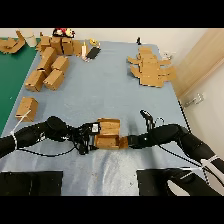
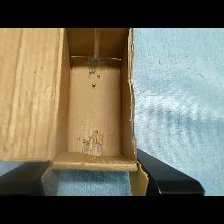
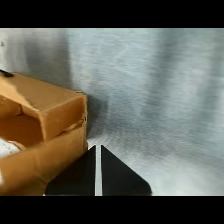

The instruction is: Fold the box.

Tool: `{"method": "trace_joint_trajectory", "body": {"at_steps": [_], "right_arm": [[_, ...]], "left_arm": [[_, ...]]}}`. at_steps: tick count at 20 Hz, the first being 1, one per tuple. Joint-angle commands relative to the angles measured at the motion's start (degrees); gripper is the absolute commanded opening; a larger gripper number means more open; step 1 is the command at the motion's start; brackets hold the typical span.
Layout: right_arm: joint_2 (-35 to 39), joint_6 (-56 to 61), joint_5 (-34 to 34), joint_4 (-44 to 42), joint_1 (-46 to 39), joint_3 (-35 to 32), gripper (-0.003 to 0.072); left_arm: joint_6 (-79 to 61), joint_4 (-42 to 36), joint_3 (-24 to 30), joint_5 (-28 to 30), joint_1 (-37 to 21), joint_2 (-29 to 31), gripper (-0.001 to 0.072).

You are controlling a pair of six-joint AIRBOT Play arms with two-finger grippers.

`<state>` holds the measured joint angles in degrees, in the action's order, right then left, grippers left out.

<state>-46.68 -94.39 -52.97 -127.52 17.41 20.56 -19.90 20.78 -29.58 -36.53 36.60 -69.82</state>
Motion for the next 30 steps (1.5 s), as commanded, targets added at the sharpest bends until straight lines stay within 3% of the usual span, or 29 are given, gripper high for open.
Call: {"method": "trace_joint_trajectory", "body": {"at_steps": [1,3,8,10,14,15,21,26,30], "right_arm": [[1.2,1.1,0.6,-1.3,2.3,1.2,0.0108],[1.7,2.1,0.6,-1.3,2.4,2.7,0.0161],[1.7,4.0,0.6,-0.6,2.4,4.2,0.0164],[1.7,4.9,0.6,-0.8,2.4,4.2,0.0326],[1.7,5.0,0.6,-1.0,2.4,4.2,0.0342],[1.7,5.0,0.6,-1.3,2.4,4.2,0.0426],[-1.1,8.0,4.3,-0.1,7.7,5.2,0.0439],[-7.9,26.8,3.6,16.4,17.3,12.1,0.0427],[-13.4,40.5,-2.2,28.6,24.3,19.1,0.0427]], "left_arm": [[0.0,0.0,0.0,0.0,0.0,0.0,0.0485],[0.0,0.0,0.0,0.0,0.0,0.0,0.0485],[0.0,0.0,0.0,0.0,0.0,0.0,0.0485],[0.0,0.0,0.0,0.0,0.0,0.0,0.0485],[0.0,0.0,0.0,0.0,0.0,0.0,0.0485],[0.0,0.0,0.0,0.0,0.0,0.0,0.0485],[0.0,0.0,0.0,0.0,0.0,0.0,0.0486],[0.0,0.0,0.0,0.0,0.0,0.0,0.0485],[0.0,0.0,0.0,0.0,0.0,0.0,0.0485]]}}
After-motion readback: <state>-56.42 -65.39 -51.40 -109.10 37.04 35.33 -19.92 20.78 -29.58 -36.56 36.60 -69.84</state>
